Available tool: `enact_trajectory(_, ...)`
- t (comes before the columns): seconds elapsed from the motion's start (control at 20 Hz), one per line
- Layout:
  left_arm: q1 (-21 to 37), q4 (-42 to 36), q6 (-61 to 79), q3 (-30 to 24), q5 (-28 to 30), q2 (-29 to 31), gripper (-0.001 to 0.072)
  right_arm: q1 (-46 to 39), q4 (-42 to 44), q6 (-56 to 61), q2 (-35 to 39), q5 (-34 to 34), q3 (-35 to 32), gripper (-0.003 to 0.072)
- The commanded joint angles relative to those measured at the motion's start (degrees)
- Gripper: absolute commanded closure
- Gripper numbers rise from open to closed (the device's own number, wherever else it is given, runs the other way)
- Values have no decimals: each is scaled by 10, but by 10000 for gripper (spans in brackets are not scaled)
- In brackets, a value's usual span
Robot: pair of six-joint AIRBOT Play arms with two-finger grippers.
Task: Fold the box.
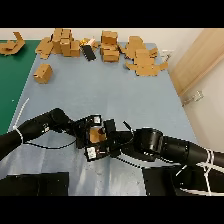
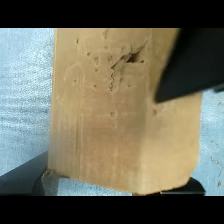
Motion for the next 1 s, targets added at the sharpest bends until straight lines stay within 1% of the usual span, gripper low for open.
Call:
enact_trajectory(0.0, 0, 0, 0, 0, 0, 0, 300, -12, -5, 3, -26, 50, 0, 240)
enact_trajectory(0.25, 0, 0, 0, 0, 0, 0, 299, -12, 29, 3, -39, 49, 0, 240)
enact_trajectory(0.75, 0, 0, 0, 0, 0, 0, 300, -12, 43, 3, -62, 46, 0, 240)
enact_trajectory(0.85, 0, 0, 0, 0, 0, 0, 299, -11, 52, 4, -60, 29, 0, 241)
enact_trajectory(0.95, 0, 0, 0, 0, 0, 0, 300, -11, 58, 4, -53, -4, 0, 242)
